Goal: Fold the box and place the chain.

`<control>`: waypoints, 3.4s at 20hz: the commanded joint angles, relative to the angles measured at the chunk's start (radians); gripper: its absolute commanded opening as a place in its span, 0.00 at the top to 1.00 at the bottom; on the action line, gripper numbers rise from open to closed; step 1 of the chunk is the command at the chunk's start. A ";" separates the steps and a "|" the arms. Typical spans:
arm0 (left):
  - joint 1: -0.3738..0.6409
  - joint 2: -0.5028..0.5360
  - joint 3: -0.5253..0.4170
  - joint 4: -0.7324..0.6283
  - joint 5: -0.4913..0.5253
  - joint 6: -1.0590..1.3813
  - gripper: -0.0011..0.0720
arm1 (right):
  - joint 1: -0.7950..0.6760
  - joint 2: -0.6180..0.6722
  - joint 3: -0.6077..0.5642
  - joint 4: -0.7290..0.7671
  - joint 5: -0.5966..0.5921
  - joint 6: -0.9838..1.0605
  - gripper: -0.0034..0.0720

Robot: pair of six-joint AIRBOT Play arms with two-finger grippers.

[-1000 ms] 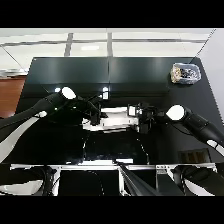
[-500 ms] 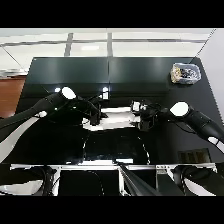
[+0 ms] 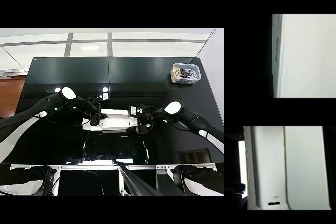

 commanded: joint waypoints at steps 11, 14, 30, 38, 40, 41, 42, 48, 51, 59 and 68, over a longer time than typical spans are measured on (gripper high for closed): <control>0.000 0.000 0.000 0.001 0.005 -0.002 0.95 | 0.022 -0.070 0.000 -0.044 -0.029 0.035 0.03; 0.000 0.000 0.000 0.001 0.005 -0.002 0.95 | 0.025 -0.079 0.001 -0.044 -0.036 0.039 0.03; 0.000 0.010 0.000 0.001 -0.018 -0.002 0.71 | 0.025 -0.079 0.001 -0.045 -0.039 0.042 0.33; 0.006 0.160 0.003 0.352 -0.181 -0.486 0.19 | 0.027 -0.079 0.001 -0.047 -0.040 0.042 0.34; 0.021 0.210 0.002 0.452 -0.252 -0.588 0.23 | 0.027 -0.079 0.001 -0.047 -0.040 0.042 0.34; 0.038 0.235 0.002 0.471 -0.289 -0.631 0.30 | 0.027 -0.079 0.001 -0.047 -0.039 0.041 0.34; 0.057 0.257 0.002 0.474 -0.322 -0.674 0.36 | 0.027 -0.079 0.001 -0.047 -0.039 0.041 0.34; 0.154 0.364 -0.104 0.126 -0.545 -0.753 0.96 | 0.027 -0.079 0.001 -0.047 -0.037 0.041 0.54; 0.053 0.478 -0.311 -0.065 -0.277 -0.717 0.96 | 0.027 -0.079 0.001 -0.048 -0.036 0.041 0.74; -0.115 0.361 -0.251 -0.174 0.500 -0.653 0.95 | 0.027 -0.079 0.001 -0.048 -0.036 0.041 0.74; 0.043 0.095 -0.045 -0.036 0.125 -0.784 0.95 | 0.027 -0.079 0.001 -0.047 -0.037 0.041 0.74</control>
